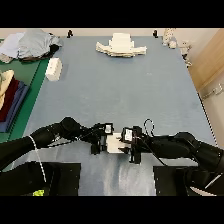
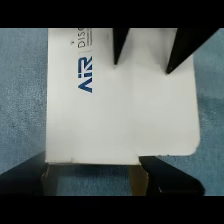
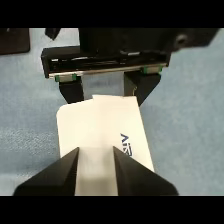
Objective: Fold the box.
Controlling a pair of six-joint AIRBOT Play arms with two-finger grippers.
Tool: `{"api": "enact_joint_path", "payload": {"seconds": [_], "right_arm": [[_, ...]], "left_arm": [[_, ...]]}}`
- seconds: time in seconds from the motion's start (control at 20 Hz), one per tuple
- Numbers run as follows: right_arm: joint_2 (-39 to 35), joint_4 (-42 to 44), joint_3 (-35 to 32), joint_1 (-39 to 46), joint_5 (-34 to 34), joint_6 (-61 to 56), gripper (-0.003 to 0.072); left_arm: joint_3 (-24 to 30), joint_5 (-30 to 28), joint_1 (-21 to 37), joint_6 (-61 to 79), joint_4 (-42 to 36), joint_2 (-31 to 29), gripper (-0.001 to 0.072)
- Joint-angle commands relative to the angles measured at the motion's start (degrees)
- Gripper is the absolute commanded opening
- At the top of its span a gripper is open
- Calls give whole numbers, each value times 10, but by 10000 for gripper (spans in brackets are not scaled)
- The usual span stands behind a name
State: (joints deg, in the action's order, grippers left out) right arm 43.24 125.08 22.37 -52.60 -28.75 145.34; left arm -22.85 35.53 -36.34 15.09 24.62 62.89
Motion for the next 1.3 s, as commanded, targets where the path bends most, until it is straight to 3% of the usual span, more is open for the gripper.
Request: {"api": "enact_joint_path", "payload": {"seconds": [0.0, 0.05, 0.45, 1.25], "right_arm": [[-5, -24, -8, -14, 43, 50, 407], [-5, -28, -8, -15, 43, 67, 466], [20, -79, -8, -15, 46, 93, 467], [-4, -133, 11, -4, 84, 92, 465]], "left_arm": [[-1, 0, 0, 0, 0, 0, 508], [-1, 0, 0, 0, 0, 0, 507], [-1, 0, 0, 0, 0, 0, 508], [-1, 0, 0, 0, 0, 0, 508]]}}
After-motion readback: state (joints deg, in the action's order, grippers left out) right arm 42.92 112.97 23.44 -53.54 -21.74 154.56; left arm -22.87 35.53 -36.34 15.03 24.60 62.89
